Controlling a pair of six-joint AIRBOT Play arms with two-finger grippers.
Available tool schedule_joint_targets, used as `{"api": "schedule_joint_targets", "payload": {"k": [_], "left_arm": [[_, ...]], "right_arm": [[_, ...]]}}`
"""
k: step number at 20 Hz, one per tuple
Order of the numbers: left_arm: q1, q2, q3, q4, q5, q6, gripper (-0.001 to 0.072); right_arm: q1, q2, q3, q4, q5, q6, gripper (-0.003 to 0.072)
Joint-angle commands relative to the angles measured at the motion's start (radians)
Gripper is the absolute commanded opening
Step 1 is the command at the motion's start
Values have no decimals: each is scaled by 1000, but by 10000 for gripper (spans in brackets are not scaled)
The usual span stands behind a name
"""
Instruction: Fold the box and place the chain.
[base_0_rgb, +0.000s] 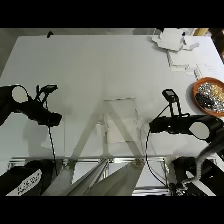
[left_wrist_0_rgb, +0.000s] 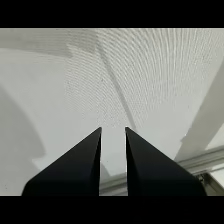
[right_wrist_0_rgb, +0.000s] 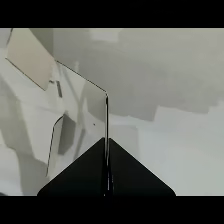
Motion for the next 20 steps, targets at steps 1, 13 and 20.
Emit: {"api": "schedule_joint_targets", "payload": {"k": [1,13,20], "left_arm": [[1,1,-3,-18,81,0,172],[-1,-136,-34,-950,158,980,392],[-95,-289,-34,-1031,178,1237,393]], "right_arm": [[70,-9,-6,3,-49,58,18],[70,-11,-6,4,-53,58,18],[70,-11,-6,4,-53,58,18]]}}
